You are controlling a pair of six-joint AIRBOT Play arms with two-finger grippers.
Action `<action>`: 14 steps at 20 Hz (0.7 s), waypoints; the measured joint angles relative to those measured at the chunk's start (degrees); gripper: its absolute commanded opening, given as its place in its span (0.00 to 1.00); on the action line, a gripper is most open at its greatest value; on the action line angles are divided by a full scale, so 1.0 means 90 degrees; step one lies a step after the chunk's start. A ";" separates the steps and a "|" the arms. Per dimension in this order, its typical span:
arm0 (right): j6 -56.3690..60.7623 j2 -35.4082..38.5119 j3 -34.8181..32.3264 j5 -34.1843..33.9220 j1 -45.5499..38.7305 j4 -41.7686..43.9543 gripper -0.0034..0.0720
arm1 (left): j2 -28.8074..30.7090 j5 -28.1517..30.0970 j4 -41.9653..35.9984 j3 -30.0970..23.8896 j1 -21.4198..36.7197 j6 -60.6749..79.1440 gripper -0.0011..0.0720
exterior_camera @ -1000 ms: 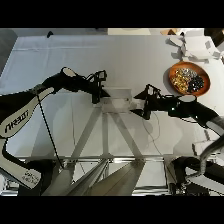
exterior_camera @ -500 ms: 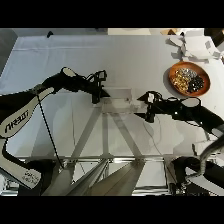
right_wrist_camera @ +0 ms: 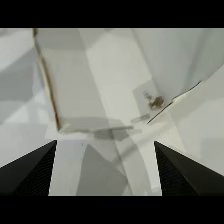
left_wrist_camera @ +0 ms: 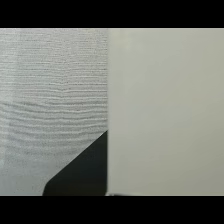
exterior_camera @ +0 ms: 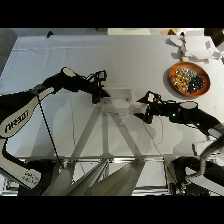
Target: Fold the box and place the chain.
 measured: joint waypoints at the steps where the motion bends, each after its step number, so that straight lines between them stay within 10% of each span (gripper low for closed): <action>1: -0.0117 -0.0019 -0.0005 -0.0005 0.0005 0.0131 0.95 | 0.0000 0.0002 0.0002 0.0000 0.0000 0.0000 0.03; 14: -0.0486 -0.0408 -0.0002 -0.0027 0.0007 0.0542 0.95 | 0.0000 0.0002 0.0000 0.0000 0.0000 -0.0002 0.03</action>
